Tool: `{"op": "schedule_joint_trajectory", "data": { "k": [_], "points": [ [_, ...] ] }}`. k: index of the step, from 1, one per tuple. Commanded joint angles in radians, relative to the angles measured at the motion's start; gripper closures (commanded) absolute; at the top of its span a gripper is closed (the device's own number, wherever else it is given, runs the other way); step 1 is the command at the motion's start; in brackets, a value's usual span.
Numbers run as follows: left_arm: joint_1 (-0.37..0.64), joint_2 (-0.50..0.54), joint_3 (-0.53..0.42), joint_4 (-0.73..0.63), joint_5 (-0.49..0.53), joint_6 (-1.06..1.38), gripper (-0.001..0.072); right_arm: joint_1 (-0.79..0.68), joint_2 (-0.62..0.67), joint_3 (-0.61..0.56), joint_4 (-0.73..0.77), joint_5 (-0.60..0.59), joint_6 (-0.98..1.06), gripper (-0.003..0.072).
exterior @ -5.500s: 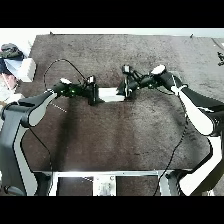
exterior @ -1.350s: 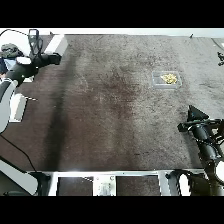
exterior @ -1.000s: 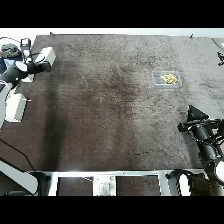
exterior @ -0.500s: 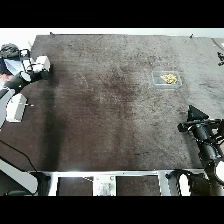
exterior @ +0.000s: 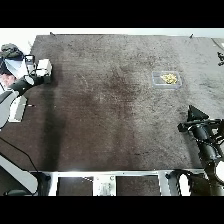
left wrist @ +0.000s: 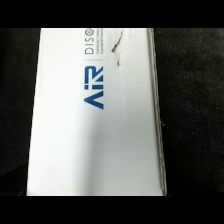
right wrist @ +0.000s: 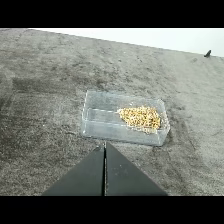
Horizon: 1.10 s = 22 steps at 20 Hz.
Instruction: Fold the box and place the chain.
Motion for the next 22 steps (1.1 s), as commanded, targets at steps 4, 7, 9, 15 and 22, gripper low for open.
{"op": "schedule_joint_trajectory", "data": {
  "k": [4, 7, 9, 15, 22],
  "points": [
    [0.0, 0.001, 0.002, -0.006, 0.077, 0.041, 0.0106, 0.0, 0.0, 0.0, 0.0, 0.0, 0.0, 0.0676],
    [0.0, 0.003, 0.03, -0.007, 0.06, 0.038, -0.0011, 0.0, 0.0, 0.0, 0.0, 0.0, 0.0, 0.0676],
    [0.001, 0.021, 0.06, -0.007, 0.007, 0.038, -0.0011, 0.0, 0.0, 0.0, 0.0, 0.0, 0.0, 0.0676],
    [0.001, 0.187, 0.071, -0.007, -0.084, 0.037, -0.0011, 0.0, 0.0, 0.0, 0.0, 0.0, 0.0, 0.0676],
    [0.0, 0.526, 0.001, -0.202, -0.163, 0.119, 0.07, 0.0, 0.0, 0.0, 0.0, 0.0, 0.0, 0.0676]
  ]
}}
